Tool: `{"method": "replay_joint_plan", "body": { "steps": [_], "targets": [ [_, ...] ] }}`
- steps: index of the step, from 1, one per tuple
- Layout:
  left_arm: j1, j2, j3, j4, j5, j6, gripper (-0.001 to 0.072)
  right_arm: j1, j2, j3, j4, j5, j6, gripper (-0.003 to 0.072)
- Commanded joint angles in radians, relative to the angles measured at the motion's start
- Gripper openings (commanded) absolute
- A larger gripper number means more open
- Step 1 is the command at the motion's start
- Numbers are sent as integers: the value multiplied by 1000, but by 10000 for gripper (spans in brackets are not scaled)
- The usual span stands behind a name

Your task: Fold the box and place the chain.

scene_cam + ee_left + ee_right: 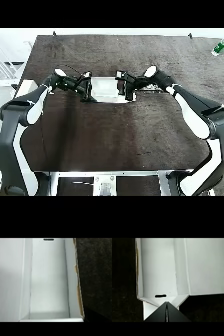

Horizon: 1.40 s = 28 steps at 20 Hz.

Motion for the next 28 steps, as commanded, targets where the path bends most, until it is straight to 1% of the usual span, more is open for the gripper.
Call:
{"method": "replay_joint_plan", "body": {
  "steps": [1, 3, 4, 8, 11, 13, 17, 21, 24, 28],
  "targets": [
    [2, 0, 1, -1, 6, -1, 510, -39, 49, 0, -52, 71, 32, 12],
    [2, 0, 1, -1, 6, -1, 510, -61, 67, 0, -52, 86, 80, 11],
    [2, 0, 1, -1, 6, -1, 510, -74, 75, 0, -53, 87, 143, 11],
    [2, 0, 1, -1, 6, -1, 510, -142, 89, 0, -53, 89, 526, 10],
    [2, 0, 1, -1, 6, -1, 510, -200, 89, -2, -56, 89, 745, 9],
    [2, 0, 1, -1, 6, -1, 510, -235, 89, -11, -56, 93, 853, 9],
    [2, 0, 1, -1, 6, -1, 510, -260, 89, -55, -64, 96, 960, 9],
    [2, 0, 1, -1, 6, -1, 510, -265, 81, -140, -74, 62, 1044, 9],
    [2, 0, 1, -1, 6, -1, 510, -238, 41, -177, 1, 51, 1044, 10],
    [2, 0, 1, -1, 6, -1, 510, -182, -23, -177, 108, 7, 1021, 10]
  ]
}}
